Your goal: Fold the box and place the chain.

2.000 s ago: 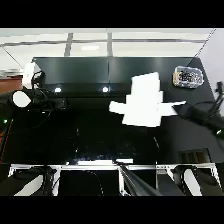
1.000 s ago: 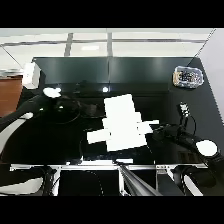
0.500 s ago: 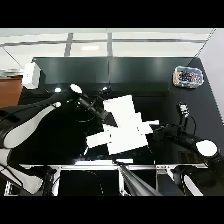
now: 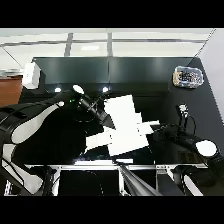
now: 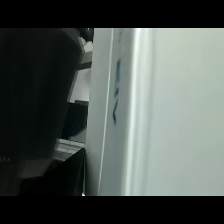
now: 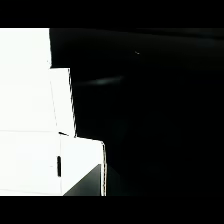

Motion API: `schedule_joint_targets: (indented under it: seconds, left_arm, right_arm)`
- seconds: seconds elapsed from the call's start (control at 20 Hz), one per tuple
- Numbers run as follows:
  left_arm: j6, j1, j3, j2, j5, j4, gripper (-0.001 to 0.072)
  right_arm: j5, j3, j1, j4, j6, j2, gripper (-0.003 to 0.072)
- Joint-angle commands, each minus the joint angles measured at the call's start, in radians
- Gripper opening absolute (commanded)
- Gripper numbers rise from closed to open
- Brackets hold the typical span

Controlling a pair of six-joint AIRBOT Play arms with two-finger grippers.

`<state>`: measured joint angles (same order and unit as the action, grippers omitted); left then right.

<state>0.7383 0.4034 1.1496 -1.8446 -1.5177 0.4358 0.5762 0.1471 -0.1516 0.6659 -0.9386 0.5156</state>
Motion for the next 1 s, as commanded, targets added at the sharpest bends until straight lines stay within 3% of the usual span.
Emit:
schedule_joint_targets:
  seconds: [0.0, 0.05, 0.15, 0.95]
  left_arm:
    - [-0.011, 0.000, 0.002, -0.002, 0.004, 0.002, 0.0207]
    - [-0.016, 0.000, 0.002, -0.002, 0.004, 0.002, 0.0133]
    - [-0.026, 0.000, 0.002, -0.002, 0.004, 0.002, 0.0064]
    - [0.006, 0.000, 0.002, -0.002, 0.046, 0.001, 0.0024]
  right_arm:
    - [0.011, 0.000, 0.000, 0.018, 0.000, 0.000, 0.0011]
    - [0.011, 0.000, 0.000, 0.024, 0.000, 0.000, 0.0012]
    - [0.012, 0.000, 0.000, 0.024, 0.000, 0.000, 0.0012]
    - [0.052, 0.000, 0.000, 0.024, 0.000, 0.000, 0.0012]
